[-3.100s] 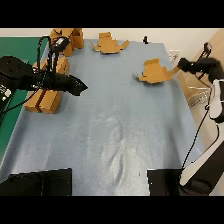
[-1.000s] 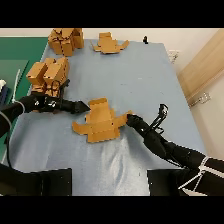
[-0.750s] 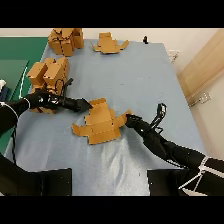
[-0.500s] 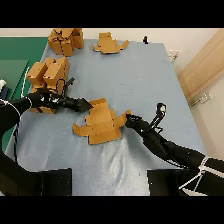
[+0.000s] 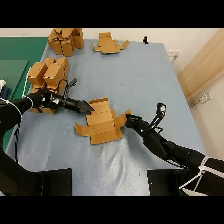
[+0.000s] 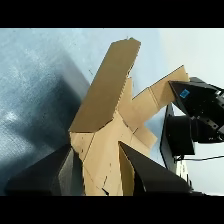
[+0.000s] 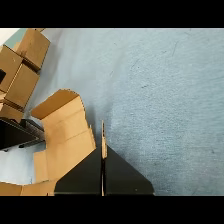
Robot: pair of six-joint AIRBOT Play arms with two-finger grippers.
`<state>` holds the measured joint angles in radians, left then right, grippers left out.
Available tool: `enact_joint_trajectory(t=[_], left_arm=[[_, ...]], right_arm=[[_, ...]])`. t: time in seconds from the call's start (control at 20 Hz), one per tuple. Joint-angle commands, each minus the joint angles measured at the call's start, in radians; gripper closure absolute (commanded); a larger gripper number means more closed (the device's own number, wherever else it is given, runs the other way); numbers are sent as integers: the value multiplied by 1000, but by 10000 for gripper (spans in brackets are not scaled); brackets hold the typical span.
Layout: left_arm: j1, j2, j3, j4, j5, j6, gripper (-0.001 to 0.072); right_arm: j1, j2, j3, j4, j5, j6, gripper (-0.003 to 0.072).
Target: Fold the box.
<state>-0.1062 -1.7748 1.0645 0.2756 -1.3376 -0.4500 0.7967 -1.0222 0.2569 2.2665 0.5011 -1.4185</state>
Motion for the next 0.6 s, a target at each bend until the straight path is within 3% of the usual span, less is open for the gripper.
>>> enact_joint_trajectory(t=[0.0, 0.1, 0.15, 0.2, 0.55], left_arm=[[-1, 0, 1, -31, 11, 18, 308], [-5, 0, 1, -28, 21, 18, 332], [-6, 0, 1, -29, 21, 26, 553], [-8, 0, 1, -30, 21, 46, 659], [-34, 0, 1, -36, 64, 77, 662]], right_arm=[[0, 0, 1, 0, 0, 8, 683], [0, 0, 1, 0, 0, 8, 683], [0, 0, 1, 0, 0, 8, 683], [0, 0, 1, 0, 0, 8, 683], [0, 0, 1, 0, -2, 15, 682]])
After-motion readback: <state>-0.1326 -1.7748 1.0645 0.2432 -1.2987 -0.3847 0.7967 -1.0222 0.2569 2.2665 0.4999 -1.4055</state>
